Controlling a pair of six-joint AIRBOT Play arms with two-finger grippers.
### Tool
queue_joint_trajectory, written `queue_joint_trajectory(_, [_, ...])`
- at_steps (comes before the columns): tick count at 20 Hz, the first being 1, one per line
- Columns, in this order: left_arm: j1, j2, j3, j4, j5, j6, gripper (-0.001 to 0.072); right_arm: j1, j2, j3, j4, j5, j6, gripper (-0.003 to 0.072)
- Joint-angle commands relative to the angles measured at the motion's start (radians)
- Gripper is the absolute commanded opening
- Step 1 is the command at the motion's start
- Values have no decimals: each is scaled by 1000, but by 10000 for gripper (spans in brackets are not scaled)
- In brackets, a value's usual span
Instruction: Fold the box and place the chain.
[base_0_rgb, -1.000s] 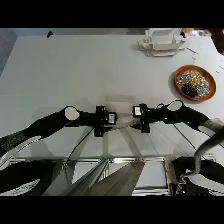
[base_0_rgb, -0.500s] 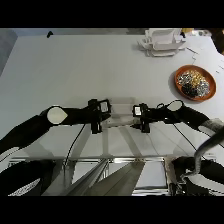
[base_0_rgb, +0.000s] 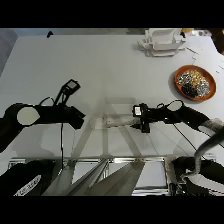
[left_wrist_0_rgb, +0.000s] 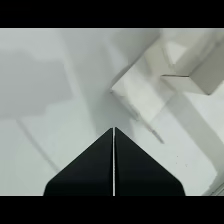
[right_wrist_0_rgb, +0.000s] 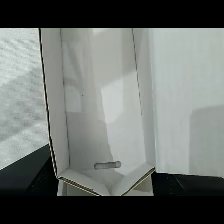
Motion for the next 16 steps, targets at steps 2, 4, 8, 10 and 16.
queue_joint_trajectory(2, [119, -55, -18, -45, -66, -230, 3, 0, 0, 0, 0, 0, 0, 452])
queue_joint_trajectory(4, [117, -148, -18, -150, -57, -226, 4, 0, 0, 0, 0, 0, 0, 452])
queue_joint_trajectory(8, [47, -319, -18, -280, -13, -173, 8, 0, 0, 0, 0, 0, 0, 452])
queue_joint_trajectory(10, [20, -357, -18, -326, 38, -173, 7, 0, 0, 0, 0, 0, 0, 452])
queue_joint_trajectory(16, [-1, -381, -18, -351, 67, -174, 4, 0, 0, 0, 0, 0, 0, 452])
